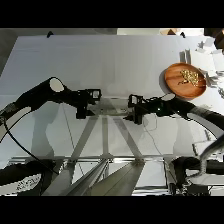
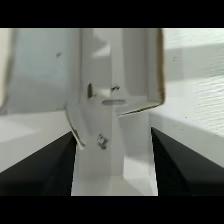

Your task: Fold the box and place the chain.

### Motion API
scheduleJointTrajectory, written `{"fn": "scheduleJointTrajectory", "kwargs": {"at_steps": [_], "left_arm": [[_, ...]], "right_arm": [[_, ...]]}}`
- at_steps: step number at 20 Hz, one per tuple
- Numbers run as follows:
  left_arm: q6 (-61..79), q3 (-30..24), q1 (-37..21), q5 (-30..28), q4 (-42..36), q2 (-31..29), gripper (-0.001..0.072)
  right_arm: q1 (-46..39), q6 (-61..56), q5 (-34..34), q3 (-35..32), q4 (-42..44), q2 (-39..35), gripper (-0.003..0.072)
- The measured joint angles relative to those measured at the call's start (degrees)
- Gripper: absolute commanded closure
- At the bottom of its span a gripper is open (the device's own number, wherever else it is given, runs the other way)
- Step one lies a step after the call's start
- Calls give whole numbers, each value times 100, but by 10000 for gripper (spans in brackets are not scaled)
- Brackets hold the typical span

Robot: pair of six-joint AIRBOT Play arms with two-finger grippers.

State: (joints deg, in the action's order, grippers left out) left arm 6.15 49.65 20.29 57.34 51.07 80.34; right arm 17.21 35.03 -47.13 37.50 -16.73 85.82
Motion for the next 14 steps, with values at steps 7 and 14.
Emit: {"fn": "scheduleJointTrajectory", "kwargs": {"at_steps": [7, 14], "left_arm": [[376, -85, 0, 127, -223, 0, 473], [758, -90, -2, -11, -323, 0, 674]], "right_arm": [[0, 0, 0, 0, 0, 0, 174], [0, -2, 2, 0, 2, 0, 174]]}}
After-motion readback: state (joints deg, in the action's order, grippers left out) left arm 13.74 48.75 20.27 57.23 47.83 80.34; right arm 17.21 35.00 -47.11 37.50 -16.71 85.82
